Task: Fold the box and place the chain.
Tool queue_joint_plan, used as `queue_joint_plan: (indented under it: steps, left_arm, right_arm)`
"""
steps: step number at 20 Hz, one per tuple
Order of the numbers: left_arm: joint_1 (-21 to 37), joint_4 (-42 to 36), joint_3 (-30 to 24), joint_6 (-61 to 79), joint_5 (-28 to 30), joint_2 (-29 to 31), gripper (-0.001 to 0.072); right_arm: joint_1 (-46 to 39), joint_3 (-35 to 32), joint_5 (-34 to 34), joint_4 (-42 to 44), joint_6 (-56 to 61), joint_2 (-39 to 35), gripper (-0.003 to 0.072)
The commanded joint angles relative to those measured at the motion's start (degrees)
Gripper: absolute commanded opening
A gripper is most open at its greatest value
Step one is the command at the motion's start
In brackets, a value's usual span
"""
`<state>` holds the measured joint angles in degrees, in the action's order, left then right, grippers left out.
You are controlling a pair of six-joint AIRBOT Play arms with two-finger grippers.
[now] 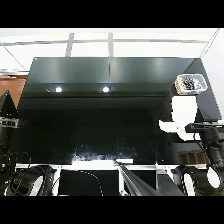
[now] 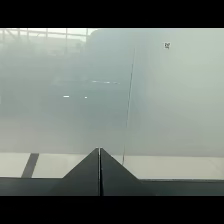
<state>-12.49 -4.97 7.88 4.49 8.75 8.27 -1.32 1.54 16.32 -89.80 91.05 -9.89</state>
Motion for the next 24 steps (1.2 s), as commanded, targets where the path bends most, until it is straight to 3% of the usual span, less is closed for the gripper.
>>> queue_joint_plan:
  steps: [1,14,17,21,24]
  left_arm:
    - [0.0,0.0,0.0,0.0,0.0,0.0,0.0034]
    - [0.1,0.3,0.0,0.0,0.1,0.0,0.0034]
    - [0.1,-0.2,0.0,-0.2,-0.3,0.1,0.0034]
    - [0.1,-0.2,0.6,-0.5,-4.3,0.0,0.0033]
    - [0.1,-0.2,0.8,-3.9,-4.1,-0.6,0.0033]
  right_arm:
    - [0.0,0.0,0.0,0.0,0.0,0.0,0.0011]
    - [0.0,0.0,0.0,0.0,0.0,0.0,0.0011]
    - [0.0,0.0,-5.1,1.2,0.1,0.0,0.0011]
    - [0.0,0.0,-18.9,2.2,2.2,0.1,0.0013]
    - [0.0,0.0,-22.6,14.0,3.3,1.1,0.0017]
